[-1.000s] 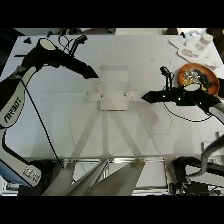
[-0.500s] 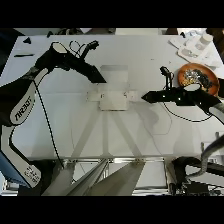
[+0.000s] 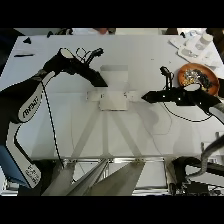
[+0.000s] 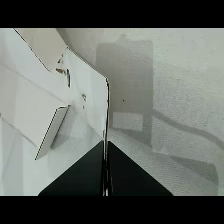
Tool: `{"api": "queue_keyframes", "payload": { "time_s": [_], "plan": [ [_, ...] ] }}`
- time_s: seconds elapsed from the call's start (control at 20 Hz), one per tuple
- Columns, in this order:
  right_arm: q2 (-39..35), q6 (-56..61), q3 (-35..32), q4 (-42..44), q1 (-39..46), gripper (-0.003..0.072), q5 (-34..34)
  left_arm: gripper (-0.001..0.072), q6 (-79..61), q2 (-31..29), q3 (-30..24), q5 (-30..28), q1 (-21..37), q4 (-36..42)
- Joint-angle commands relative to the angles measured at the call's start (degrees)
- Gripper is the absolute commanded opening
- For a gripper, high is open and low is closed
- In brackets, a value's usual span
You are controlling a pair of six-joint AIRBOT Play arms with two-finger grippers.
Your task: Fold the box and place the chain.
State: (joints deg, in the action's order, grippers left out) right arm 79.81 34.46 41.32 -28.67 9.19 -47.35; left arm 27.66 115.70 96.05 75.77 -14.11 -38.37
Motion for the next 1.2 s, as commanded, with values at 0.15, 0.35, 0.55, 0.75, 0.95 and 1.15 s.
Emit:
{"api": "queue_keyframes", "payload": {
  "time_s": [0.15, 0.35, 0.55, 0.75, 0.95, 1.15],
  "plan": [
    [-0.04, -0.02, -0.02, 0.02, -0.07, 0.001, -0.04, 0.0014, -5.86, 0.55, 0.07, 0.13, -0.04, 0.22],
    [-0.04, 0.0, -0.02, 0.02, -0.07, 0.001, -0.02, 0.0015, -5.84, 0.52, 0.07, 0.13, -0.04, 0.22],
    [-0.04, 0.0, -0.02, 0.02, -0.07, 0.001, -0.02, 0.0016, -5.81, 0.52, 0.07, -0.52, -0.04, 0.22],
    [-0.04, 0.0, -0.02, 0.02, -0.07, 0.001, -0.02, 0.0016, -5.81, 0.52, 0.07, -0.52, -0.04, 0.22],
    [-0.04, -0.04, -0.02, 0.02, -0.07, 0.001, 0.11, 0.0016, -5.79, 0.52, 0.07, -0.52, -0.04, 0.22],
    [-0.04, -0.02, -0.02, 0.02, -0.07, 0.0011, 0.07, 0.0016, -5.81, 0.52, 0.07, -0.52, -0.04, 0.22]
  ]
}}
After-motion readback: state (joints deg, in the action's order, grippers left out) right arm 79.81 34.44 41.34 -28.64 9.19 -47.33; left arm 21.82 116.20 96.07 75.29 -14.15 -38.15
